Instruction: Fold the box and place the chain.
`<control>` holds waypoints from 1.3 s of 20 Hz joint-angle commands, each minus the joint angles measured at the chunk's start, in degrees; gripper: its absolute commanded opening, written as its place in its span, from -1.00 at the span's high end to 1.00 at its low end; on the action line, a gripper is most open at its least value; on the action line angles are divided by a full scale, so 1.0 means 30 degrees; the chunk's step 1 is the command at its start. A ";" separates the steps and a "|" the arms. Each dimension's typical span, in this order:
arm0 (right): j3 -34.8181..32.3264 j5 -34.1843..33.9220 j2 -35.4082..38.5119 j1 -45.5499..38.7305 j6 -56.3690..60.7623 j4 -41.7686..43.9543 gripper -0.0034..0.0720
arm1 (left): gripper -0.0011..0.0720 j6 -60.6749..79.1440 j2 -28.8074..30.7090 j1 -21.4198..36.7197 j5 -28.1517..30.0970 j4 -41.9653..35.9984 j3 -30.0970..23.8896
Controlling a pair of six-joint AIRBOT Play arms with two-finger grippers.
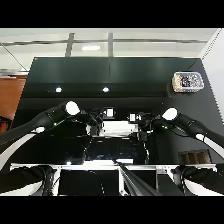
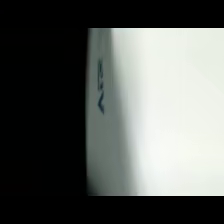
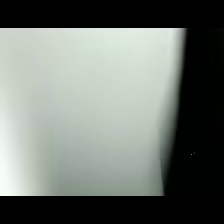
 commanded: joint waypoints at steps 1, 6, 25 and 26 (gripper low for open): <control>-0.0007 -0.0036 -0.0015 0.0015 0.0036 0.0015 -0.19 | -0.18 0.0007 0.0656 0.0058 0.0299 -0.0124 0.0058; -0.0007 -0.0044 -0.0015 0.0022 0.0080 0.0015 0.30 | -0.18 -0.4444 0.3912 0.0554 -0.0277 0.2849 0.0051; -0.0007 -0.0051 -0.0015 0.0022 0.0080 0.0029 0.30 | 0.91 -0.8182 0.6062 -0.0539 0.3483 -1.0805 -0.4240; -0.0007 -0.0051 -0.0015 0.0022 0.0080 0.0022 0.30 | 0.91 -0.7592 0.5916 -0.0539 0.4809 -1.1045 -0.4240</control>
